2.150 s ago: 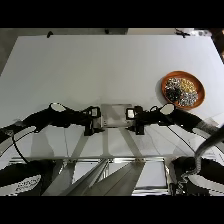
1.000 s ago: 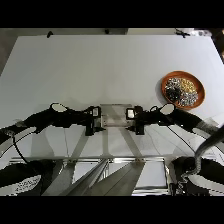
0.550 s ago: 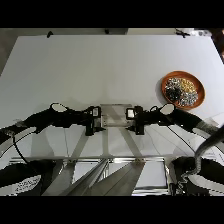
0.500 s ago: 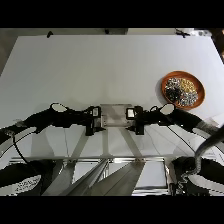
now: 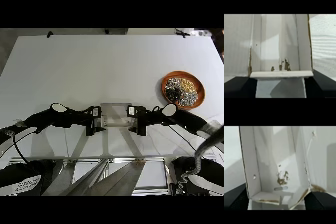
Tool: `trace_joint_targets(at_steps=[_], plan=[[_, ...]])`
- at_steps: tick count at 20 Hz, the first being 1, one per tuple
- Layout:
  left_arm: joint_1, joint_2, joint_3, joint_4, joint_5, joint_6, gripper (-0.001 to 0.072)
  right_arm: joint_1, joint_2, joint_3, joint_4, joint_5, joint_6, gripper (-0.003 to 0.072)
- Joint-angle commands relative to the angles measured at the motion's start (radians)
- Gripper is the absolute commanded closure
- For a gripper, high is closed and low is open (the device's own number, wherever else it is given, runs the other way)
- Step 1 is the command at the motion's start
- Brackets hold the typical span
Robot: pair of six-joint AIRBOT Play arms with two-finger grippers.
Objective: Fold the box and place the chain.
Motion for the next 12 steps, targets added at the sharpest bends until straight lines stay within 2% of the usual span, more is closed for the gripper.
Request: trace_joint_targets(at_steps=[1,8,10,11,12], plan=[[0.001,0.000,0.001,0.000,0.001,0.000,0.0559,-0.030,0.066,0.001,-0.177,0.054,0.200,-0.0012],[0.001,0.000,0.001,0.001,0.000,0.001,0.0559,-0.128,0.278,0.001,-0.358,0.247,0.404,0.0004],[0.001,0.000,0.001,0.001,0.000,0.001,0.0559,-0.128,0.360,0.001,-0.352,0.284,0.417,0.0103],[0.001,0.000,0.001,0.001,0.000,0.001,0.0559,-0.128,0.397,0.001,-0.305,0.288,0.417,0.0195],[0.001,0.000,0.001,0.001,0.000,0.001,0.0559,-0.128,0.437,0.001,-0.215,0.278,0.413,0.0363]])
